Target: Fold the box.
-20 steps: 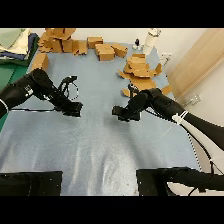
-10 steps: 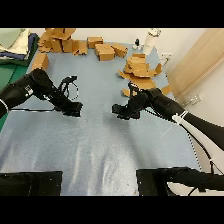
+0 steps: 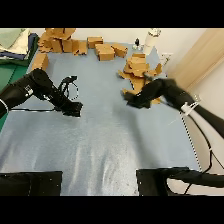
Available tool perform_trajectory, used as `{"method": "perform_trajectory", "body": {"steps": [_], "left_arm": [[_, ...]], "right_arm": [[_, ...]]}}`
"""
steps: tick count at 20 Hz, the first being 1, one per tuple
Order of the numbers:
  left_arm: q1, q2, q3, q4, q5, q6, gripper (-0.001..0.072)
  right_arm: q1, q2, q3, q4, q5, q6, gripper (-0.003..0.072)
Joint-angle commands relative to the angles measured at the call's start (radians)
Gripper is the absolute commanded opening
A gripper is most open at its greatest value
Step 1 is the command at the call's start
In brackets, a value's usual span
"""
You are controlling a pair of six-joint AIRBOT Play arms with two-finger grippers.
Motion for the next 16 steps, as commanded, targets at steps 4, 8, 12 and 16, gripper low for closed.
{"method": "perform_trajectory", "body": {"steps": [4,8,12,16], "left_arm": [[-0.001,0.000,0.000,0.000,0.000,0.000,0.0011],[-0.001,0.000,0.000,0.000,0.000,0.000,0.0011],[-0.001,0.000,0.000,0.000,0.000,0.000,0.0011],[-0.001,0.000,0.000,0.000,0.000,0.000,0.0011]], "right_arm": [[-0.459,-0.052,0.139,0.009,-0.103,-0.301,0.0305],[-0.634,-0.106,0.145,0.097,-0.109,-0.422,0.0316],[-0.686,-0.169,0.145,0.191,-0.096,-0.550,0.0437],[-0.686,-0.260,0.193,0.200,-0.039,-0.587,0.0437]]}}
